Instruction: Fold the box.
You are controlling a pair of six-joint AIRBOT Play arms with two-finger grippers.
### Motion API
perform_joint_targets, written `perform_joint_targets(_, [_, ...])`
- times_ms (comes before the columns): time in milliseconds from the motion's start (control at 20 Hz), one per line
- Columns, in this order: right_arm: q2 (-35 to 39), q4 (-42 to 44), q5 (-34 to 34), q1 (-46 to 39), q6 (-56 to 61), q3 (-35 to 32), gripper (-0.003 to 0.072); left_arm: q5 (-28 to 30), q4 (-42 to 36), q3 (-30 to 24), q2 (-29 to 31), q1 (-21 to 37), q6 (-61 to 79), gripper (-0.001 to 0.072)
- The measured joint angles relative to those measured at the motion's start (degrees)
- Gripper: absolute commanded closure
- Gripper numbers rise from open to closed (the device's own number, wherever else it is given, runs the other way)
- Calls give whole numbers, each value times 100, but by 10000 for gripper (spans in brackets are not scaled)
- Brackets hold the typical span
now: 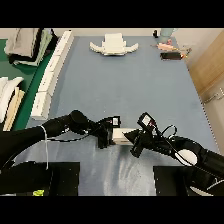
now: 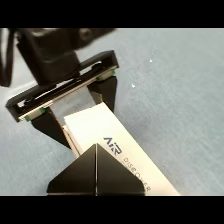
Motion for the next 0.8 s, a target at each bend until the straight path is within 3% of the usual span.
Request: perform_joint_targets(800, [-310,807,-872,448,116,-669,679,11,17,0,0,0,17,244])
